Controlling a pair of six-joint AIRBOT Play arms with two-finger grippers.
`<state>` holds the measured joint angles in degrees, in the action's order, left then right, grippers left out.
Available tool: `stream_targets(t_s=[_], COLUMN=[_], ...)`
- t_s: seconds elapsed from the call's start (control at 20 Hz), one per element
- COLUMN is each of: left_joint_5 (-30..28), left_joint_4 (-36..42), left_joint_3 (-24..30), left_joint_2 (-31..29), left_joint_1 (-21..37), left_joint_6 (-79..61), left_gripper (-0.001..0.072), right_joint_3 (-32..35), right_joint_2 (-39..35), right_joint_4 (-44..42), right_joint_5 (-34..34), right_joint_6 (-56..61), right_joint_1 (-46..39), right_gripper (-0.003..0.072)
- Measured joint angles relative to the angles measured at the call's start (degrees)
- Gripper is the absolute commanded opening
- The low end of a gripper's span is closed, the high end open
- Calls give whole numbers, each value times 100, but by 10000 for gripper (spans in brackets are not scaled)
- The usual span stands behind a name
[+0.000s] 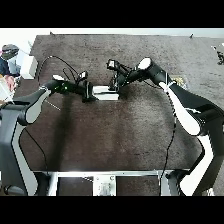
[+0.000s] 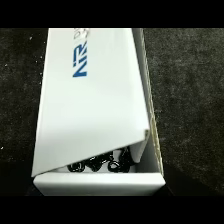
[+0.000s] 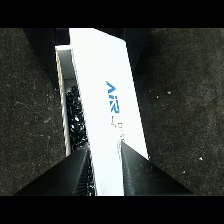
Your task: Fold the box and place the chain.
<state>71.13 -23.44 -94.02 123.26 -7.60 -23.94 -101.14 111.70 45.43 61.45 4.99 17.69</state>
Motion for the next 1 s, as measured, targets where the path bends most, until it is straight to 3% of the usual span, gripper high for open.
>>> stream_targets(t_s=[1.0], left_joint_5=[48], left_joint_4=[-17], left_joint_3=[0], left_joint_2=[0], left_joint_1=[-4], left_joint_6=[-20], left_gripper=[409], right_joint_3=[199], right_joint_2=[61], right_joint_4=[260], right_joint_5=[494], right_joint_6=[118], right_joint_1=[-13], right_gripper=[236])
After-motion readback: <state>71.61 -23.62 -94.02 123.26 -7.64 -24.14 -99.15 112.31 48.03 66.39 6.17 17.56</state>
